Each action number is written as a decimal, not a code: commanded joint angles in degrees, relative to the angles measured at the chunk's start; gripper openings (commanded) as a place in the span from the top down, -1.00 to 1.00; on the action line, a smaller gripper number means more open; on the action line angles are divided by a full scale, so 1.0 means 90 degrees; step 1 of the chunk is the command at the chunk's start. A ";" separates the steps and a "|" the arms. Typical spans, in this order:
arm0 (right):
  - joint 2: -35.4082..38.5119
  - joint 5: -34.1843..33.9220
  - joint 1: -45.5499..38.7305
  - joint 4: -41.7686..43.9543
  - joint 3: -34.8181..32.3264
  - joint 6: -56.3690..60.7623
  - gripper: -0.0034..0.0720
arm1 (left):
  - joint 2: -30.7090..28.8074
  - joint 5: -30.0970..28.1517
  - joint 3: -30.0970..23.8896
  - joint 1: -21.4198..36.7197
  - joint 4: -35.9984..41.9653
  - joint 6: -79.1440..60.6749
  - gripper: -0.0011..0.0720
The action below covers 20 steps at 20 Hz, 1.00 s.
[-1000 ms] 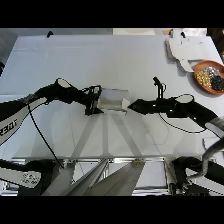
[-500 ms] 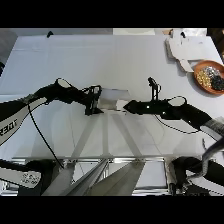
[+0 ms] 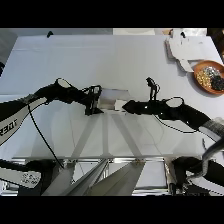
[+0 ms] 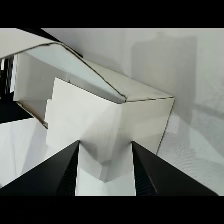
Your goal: Fold the box and place the chain.
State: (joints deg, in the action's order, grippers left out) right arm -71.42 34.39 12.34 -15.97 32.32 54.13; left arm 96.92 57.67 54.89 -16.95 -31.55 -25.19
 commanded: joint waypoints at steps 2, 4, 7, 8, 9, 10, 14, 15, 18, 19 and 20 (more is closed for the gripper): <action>0.0005 -0.0680 0.0255 -0.0131 0.0061 0.0036 -0.06 | 0.0000 -0.0002 0.0000 -0.0005 -0.0002 -0.0005 0.11; 0.0005 -0.0772 0.0255 -0.0471 0.0063 0.0282 -0.06 | 0.0000 -0.0002 0.0000 -0.0005 -0.0002 -0.0005 0.11; 0.0005 -0.0736 0.0257 -0.1494 0.0063 0.1122 -0.06 | 0.0000 -0.0002 0.0000 -0.0005 -0.0002 -0.0005 0.11; 0.0005 -0.0733 0.0262 -0.1681 0.0063 0.1290 -0.06 | 0.0000 -0.0002 0.0000 -0.0005 -0.0002 -0.0007 0.11; 0.0010 -0.0731 0.0262 -0.1732 0.0061 0.1324 -0.06 | 0.0000 -0.0002 0.0000 -0.0005 -0.0002 -0.0005 0.11; 0.0017 -0.0733 0.0262 -0.1739 0.0066 0.1324 -0.07 | 0.0000 -0.0002 0.0000 -0.0005 -0.0002 -0.0005 0.11; 0.0017 -0.0716 0.0262 -0.1753 0.0255 0.1321 -0.20 | 0.0000 -0.0002 0.0000 -0.0005 -0.0002 -0.0005 0.11; 0.0017 -0.0719 0.0262 -0.1783 0.0330 0.1324 -0.20 | 0.0000 -0.0002 0.0000 -0.0005 -0.0002 -0.0007 0.11; 0.0017 -0.0559 0.0262 -0.2482 0.0627 0.1749 -0.20 | 0.0000 -0.0002 0.0000 -0.0005 -0.0002 -0.0007 0.11; 0.0017 -0.0432 0.0304 -0.2900 0.0738 0.2038 -0.22 | 0.0000 -0.0002 0.0000 -0.0005 -0.0002 -0.0007 0.11; 0.0017 -0.0328 0.0389 -0.3368 0.0838 0.2336 -0.27 | 0.0000 -0.0002 0.0000 -0.0005 -0.0002 -0.0007 0.11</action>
State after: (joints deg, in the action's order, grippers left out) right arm -71.31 29.26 15.05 -37.54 37.60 69.32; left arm 96.92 57.65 54.89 -17.02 -31.55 -25.28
